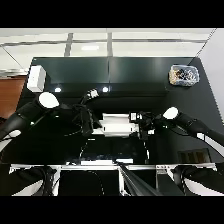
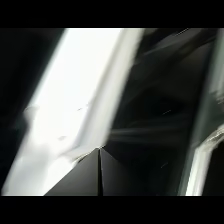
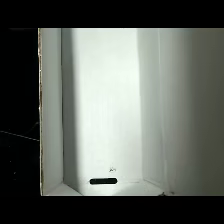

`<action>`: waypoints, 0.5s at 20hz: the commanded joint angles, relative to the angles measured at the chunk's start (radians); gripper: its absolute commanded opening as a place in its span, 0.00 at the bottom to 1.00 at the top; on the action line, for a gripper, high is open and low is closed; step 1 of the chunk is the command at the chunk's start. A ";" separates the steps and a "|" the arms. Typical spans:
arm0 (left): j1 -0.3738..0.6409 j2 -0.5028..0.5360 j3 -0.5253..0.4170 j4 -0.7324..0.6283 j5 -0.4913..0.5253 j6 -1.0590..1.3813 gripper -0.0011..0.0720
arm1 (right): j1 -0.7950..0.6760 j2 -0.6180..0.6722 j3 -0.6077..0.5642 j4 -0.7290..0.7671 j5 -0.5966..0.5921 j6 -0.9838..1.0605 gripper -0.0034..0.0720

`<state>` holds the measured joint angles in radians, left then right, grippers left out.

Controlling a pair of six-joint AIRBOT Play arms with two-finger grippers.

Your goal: Fold the box and place the chain.

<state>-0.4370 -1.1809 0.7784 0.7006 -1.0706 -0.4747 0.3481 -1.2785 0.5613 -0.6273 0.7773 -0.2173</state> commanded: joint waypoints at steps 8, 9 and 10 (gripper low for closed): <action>-0.055 -0.172 -0.004 -0.128 0.403 0.055 0.06 | 0.001 -0.001 -0.001 0.000 0.000 0.000 0.61; -0.056 -0.181 -0.004 -0.128 0.390 0.055 0.06 | 0.001 -0.001 -0.001 -0.001 0.000 0.000 0.61; -0.056 -0.192 -0.004 -0.129 0.376 0.055 0.06 | 0.001 -0.001 -0.001 0.000 0.000 0.000 0.61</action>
